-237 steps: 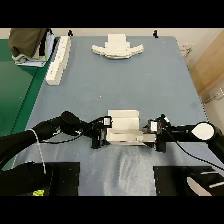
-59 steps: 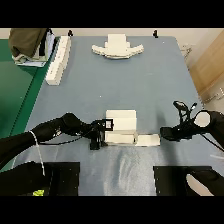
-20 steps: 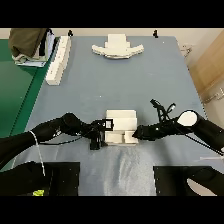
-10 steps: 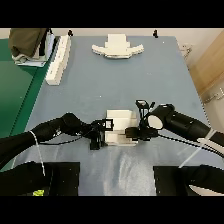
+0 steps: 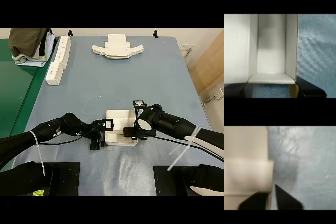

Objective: Fold the box.

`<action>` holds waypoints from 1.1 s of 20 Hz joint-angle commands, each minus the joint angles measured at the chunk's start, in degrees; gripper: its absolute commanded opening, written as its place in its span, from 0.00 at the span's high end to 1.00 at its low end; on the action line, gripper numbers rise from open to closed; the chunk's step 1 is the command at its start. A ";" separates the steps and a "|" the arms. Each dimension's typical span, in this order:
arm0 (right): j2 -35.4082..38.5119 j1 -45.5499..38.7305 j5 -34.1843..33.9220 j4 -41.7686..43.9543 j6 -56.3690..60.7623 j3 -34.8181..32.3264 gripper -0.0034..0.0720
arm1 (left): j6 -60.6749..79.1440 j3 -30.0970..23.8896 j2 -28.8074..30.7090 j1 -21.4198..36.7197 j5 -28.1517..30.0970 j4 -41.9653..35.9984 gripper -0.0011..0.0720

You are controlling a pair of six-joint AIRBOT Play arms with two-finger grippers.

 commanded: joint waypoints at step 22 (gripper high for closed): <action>-4.59 -43.69 7.50 41.55 -48.39 12.02 0.95 | 0.00 0.04 0.02 -0.02 0.02 0.00 0.43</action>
